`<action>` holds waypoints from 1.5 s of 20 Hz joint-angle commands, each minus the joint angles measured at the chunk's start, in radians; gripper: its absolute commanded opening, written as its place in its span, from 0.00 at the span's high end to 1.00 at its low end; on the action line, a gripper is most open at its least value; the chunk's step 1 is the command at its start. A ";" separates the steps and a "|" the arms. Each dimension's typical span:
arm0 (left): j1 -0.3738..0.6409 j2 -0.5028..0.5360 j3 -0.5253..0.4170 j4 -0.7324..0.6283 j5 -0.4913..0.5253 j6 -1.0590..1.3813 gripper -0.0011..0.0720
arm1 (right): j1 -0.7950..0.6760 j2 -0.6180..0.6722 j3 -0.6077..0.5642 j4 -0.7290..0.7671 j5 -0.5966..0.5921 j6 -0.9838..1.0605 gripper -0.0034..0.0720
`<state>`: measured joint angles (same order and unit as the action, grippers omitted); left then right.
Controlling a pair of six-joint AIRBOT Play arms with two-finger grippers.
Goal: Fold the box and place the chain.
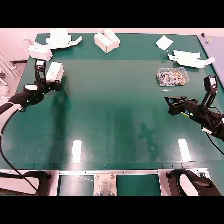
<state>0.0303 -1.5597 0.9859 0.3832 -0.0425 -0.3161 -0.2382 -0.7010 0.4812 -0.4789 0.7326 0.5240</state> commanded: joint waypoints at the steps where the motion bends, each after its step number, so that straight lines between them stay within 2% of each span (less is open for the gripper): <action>1: 0.000 -0.025 0.001 -0.010 -0.007 -0.025 0.12 | 0.001 0.000 0.000 0.026 0.001 0.000 0.88; 2: 0.000 -0.031 0.007 -0.017 -0.008 -0.029 0.00 | 0.001 0.000 0.000 0.026 0.001 0.000 0.84; 3: 0.000 -0.032 0.007 -0.021 -0.002 -0.028 0.00 | 0.001 0.000 0.000 0.026 0.001 0.000 0.83; 4: 0.000 -0.031 0.007 -0.021 0.002 -0.028 0.00 | 0.001 0.000 0.000 0.026 0.001 0.000 0.77; 6: 0.000 -0.031 0.007 -0.021 0.005 -0.026 0.00 | 0.001 0.000 0.000 0.026 0.001 0.000 0.60; 10: 0.000 0.012 0.010 -0.020 0.002 -0.023 0.00 | 0.001 0.000 0.000 0.026 0.001 0.000 0.59; 13: 0.000 0.100 0.010 -0.017 -0.006 -0.015 0.00 | 0.001 0.000 0.000 0.026 0.001 0.000 0.59; 15: 0.001 0.181 0.010 -0.016 -0.061 -0.016 0.00 | 0.001 0.000 0.000 0.027 0.001 0.000 0.60; 16: 0.001 0.225 0.010 -0.016 -0.115 -0.016 0.00 | 0.001 0.000 0.000 0.027 0.001 0.000 0.74; 17: 0.001 0.270 0.010 -0.014 -0.181 -0.017 0.20 | 0.001 0.001 0.001 0.027 0.000 0.000 0.92; 18: 0.000 0.310 0.010 0.007 -0.246 -0.016 0.53 | 0.001 0.003 0.002 0.036 -0.004 0.000 0.94; 19: 0.001 0.350 0.010 0.032 -0.321 -0.016 0.94 | 0.001 0.008 0.002 0.059 -0.012 0.000 0.94; 22: 0.000 0.467 0.010 0.059 -0.465 -0.073 0.96 | 0.001 0.054 0.002 0.079 -0.039 0.000 0.94; 25: 0.000 0.597 -0.040 0.058 -0.494 -0.076 0.96 | 0.001 0.144 0.000 0.078 -0.084 -0.001 0.95; 28: 0.000 0.776 -0.199 0.056 -0.486 -0.038 0.96 | 0.001 0.251 -0.015 0.075 -0.136 -0.012 0.95; 30: 0.000 0.913 -0.330 0.045 -0.442 -0.037 0.96 | 0.001 0.320 -0.043 0.071 -0.138 -0.012 0.95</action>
<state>0.0303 -0.8093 0.7944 0.4362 -0.5018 -0.3687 -0.2382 -0.4713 0.4625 -0.4046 0.6250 0.5171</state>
